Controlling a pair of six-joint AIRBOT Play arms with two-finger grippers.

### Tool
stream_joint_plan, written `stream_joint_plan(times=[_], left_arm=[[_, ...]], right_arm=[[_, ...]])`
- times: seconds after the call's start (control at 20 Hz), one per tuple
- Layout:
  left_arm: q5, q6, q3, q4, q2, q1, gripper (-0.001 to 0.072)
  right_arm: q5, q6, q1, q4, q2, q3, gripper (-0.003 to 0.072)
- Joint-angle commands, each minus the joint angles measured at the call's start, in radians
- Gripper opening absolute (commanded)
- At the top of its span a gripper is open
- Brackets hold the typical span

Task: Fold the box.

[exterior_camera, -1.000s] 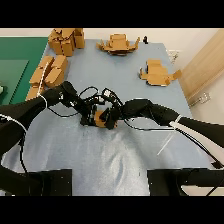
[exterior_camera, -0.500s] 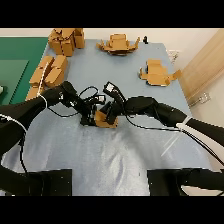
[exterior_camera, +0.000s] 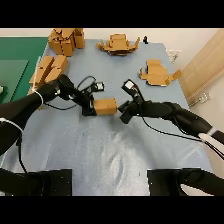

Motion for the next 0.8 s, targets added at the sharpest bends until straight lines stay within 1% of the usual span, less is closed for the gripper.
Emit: stream_joint_plan(times=[0.0, 0.1, 0.25, 0.3, 0.4, 0.45, 0.5, 0.6, 0.75], left_arm=[[0.189, -0.257, 0.038, 0.013, 0.037, 0.060, 0.0493], [0.259, -0.404, 0.037, 0.071, 0.074, 0.125, 0.0491], [0.280, -0.632, 0.037, 0.160, 0.115, 0.247, 0.0491], [0.266, -0.716, 0.037, 0.206, 0.121, 0.294, 0.0490], [0.200, -0.848, 0.035, 0.273, 0.124, 0.379, 0.0490], [0.165, -0.859, 0.032, 0.290, 0.124, 0.415, 0.0484], [0.138, -0.863, 0.030, 0.297, 0.124, 0.447, 0.0442], [0.095, -0.863, 0.029, 0.296, 0.126, 0.497, 0.0442], [0.060, -0.864, 0.029, 0.299, 0.134, 0.532, 0.0443]], right_arm=[[0.006, 0.140, -0.074, -0.127, 0.130, -0.119, 0.0006], [0.006, 0.143, -0.125, -0.127, 0.197, -0.178, 0.0006], [0.005, 0.146, -0.192, -0.131, 0.269, -0.237, 0.0006], [0.005, 0.146, -0.208, -0.133, 0.286, -0.249, 0.0006], [0.000, 0.146, -0.228, -0.140, 0.300, -0.256, 0.0006], [-0.001, 0.146, -0.232, -0.141, 0.300, -0.256, 0.0007], [-0.001, 0.146, -0.231, -0.142, 0.299, -0.256, 0.0006], [0.000, 0.146, -0.231, -0.142, 0.297, -0.256, 0.0006], [-0.001, 0.146, -0.231, -0.141, 0.296, -0.256, 0.0006]])
